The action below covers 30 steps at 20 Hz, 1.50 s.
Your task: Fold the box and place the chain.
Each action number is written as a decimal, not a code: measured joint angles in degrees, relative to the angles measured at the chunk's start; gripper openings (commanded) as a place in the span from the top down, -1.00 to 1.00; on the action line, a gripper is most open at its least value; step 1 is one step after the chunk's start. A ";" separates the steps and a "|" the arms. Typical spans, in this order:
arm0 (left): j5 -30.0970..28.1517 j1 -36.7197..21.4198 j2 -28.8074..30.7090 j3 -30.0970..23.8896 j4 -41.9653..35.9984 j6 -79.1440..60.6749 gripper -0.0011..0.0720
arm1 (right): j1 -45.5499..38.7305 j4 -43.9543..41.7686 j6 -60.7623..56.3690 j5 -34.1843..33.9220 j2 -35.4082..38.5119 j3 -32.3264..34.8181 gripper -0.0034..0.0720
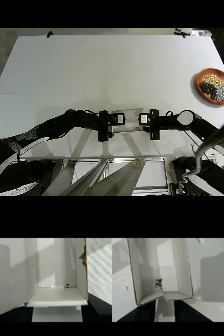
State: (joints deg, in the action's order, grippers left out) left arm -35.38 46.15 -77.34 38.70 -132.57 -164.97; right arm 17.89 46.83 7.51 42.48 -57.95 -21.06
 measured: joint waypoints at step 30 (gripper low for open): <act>0.13 0.00 0.00 0.00 -0.07 0.07 0.94 | 2.23 -4.24 -0.26 -1.18 1.22 0.00 0.88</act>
State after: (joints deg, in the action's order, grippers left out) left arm -35.24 46.15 -77.34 38.70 -132.64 -164.90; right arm 20.12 42.59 7.25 41.30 -56.73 -21.06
